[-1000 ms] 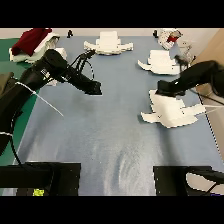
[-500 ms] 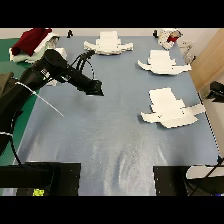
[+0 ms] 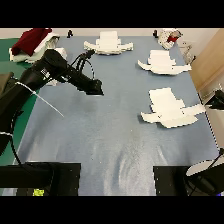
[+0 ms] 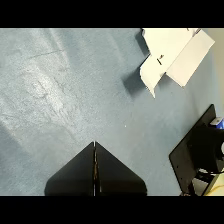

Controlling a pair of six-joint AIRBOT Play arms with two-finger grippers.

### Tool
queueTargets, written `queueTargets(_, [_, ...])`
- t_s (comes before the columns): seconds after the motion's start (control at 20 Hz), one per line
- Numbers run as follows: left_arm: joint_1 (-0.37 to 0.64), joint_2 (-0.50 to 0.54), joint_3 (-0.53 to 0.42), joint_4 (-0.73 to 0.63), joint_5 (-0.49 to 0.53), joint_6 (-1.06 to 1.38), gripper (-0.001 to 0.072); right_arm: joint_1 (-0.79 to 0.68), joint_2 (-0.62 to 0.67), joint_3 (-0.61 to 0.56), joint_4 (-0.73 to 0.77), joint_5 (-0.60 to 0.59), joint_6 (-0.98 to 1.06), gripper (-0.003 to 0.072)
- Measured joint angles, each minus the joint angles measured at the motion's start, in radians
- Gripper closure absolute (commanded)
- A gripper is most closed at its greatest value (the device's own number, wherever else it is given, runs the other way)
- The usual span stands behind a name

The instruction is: Fold the box.

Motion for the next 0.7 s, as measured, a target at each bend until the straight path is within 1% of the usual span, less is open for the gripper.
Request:
queueTargets(0.15, [0.0, 0.0, 0.0, 0.0, 0.0, 0.0, 0.0697, -0.002, -0.047, 0.013, 0.032, -0.027, -0.031, 0.0369])
queueTargets(0.2, [0.0, 0.0, 0.0, 0.0, 0.0, 0.0, 0.0697, -0.001, -0.056, 0.015, 0.05, -0.042, -0.047, 0.0385])
queueTargets(0.25, [0.0, 0.0, 0.0, 0.0, 0.0, 0.0, 0.0697, 0.0, -0.063, 0.016, 0.077, -0.056, -0.061, 0.0422])
queueTargets(0.3, [0.0, 0.0, 0.0, 0.0, 0.0, 0.0, 0.0697, 0.003, -0.067, 0.018, 0.101, -0.071, -0.071, 0.0514])
queueTargets(0.35, [0.0, 0.0, 0.0, 0.0, 0.0, 0.0, 0.0697, 0.011, -0.069, 0.018, 0.123, -0.088, -0.081, 0.0663])
queueTargets(0.4, [0.0, 0.0, 0.0, 0.0, 0.0, 0.0, 0.0697, 0.022, -0.072, 0.019, 0.145, -0.108, -0.089, 0.0683])
queueTargets(0.6, [0.0, 0.0, 0.0, -0.009, -0.002, -0.003, 0.0697, 0.091, -0.076, 0.02, 0.203, -0.172, -0.101, 0.0684])
queueTargets(0.7, [0.0, 0.0, 0.0, -0.025, -0.001, -0.014, 0.0698, 0.142, -0.069, 0.019, 0.241, -0.185, -0.085, 0.0685])
